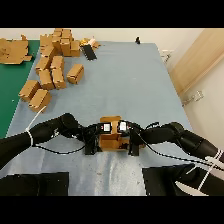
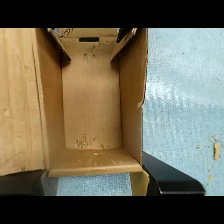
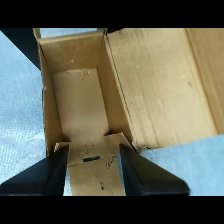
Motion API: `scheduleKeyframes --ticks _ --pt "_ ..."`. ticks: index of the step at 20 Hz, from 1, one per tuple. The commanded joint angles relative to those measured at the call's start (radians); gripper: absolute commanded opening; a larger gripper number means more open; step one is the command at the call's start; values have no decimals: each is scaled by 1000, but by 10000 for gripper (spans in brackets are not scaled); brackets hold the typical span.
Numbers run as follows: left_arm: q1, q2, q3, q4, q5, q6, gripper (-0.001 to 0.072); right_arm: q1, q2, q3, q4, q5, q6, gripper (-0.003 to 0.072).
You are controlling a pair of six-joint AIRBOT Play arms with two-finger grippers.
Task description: Fold the box.
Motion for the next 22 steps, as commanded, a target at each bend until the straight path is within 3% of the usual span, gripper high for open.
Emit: scheduleKeyframes --ticks 1,10,12,15,18,19,20,21,22 --pt "0 0 0 0 0 3 408 18 0 0 9 16 -14 568" --pt "0 0 0 0 0 3 409 18 -30 -1 -18 -5 -11 568" --pt "0 0 0 0 0 3 408 17 -5 0 -133 -39 89 568" --pt "0 0 0 0 0 3 408 17 91 32 -418 -161 373 568" --pt "0 0 0 0 0 2 408 4 231 53 -544 -264 594 540" --pt "0 0 0 0 0 2 409 -5 277 53 -555 -292 666 506" --pt "0 0 0 0 1 2 408 -19 320 52 -565 -327 743 411" --pt "0 0 0 0 0 3 409 -40 360 50 -580 -380 836 214" --pt "-1 0 0 0 0 2 409 -65 388 48 -605 -436 941 81"
